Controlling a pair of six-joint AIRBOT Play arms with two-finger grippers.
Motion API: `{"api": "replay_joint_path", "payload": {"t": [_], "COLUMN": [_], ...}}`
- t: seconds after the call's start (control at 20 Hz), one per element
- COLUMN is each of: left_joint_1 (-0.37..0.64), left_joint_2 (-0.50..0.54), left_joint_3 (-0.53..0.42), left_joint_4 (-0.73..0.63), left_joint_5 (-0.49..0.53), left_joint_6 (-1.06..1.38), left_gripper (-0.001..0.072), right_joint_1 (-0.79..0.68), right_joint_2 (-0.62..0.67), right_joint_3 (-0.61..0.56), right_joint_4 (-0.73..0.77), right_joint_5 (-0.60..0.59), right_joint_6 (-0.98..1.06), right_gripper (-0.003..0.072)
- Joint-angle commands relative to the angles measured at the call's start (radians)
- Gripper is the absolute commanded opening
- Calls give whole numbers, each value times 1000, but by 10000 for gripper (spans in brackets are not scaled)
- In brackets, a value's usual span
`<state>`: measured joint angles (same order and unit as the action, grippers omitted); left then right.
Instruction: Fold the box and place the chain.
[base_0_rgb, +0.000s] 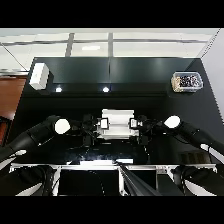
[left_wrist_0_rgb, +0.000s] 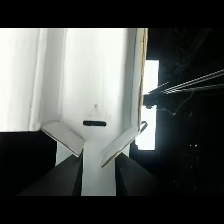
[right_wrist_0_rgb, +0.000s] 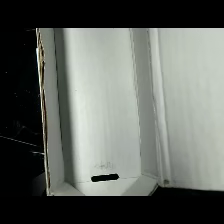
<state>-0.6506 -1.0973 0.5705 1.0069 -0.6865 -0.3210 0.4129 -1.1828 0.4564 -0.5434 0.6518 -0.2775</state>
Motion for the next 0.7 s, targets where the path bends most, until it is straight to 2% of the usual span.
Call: {"api": "replay_joint_path", "payload": {"t": [0.0, 0.2, 0.45, 0.55, 0.65], "left_joint_1": [-3, -3, -3, -3, -4], "left_joint_2": [-4, -35, -82, -94, -113], "left_joint_3": [-1, -1, -1, -1, -1], "left_joint_4": [-93, -161, -316, -371, -364], "left_joint_5": [7, 29, 78, 75, 52], "left_joint_6": [-1, -1, 0, 0, 1], "left_gripper": [240, 238, 237, 237, 237], "right_joint_1": [0, 1, 1, 1, 0], "right_joint_2": [0, 0, 0, 0, 0], "right_joint_3": [0, 0, 0, 0, 0], "right_joint_4": [0, 0, 0, 0, 0], "right_joint_5": [0, 0, 0, 0, 0], "right_joint_6": [0, 0, 0, 1, 0], "right_gripper": [201, 201, 201, 201, 201]}}
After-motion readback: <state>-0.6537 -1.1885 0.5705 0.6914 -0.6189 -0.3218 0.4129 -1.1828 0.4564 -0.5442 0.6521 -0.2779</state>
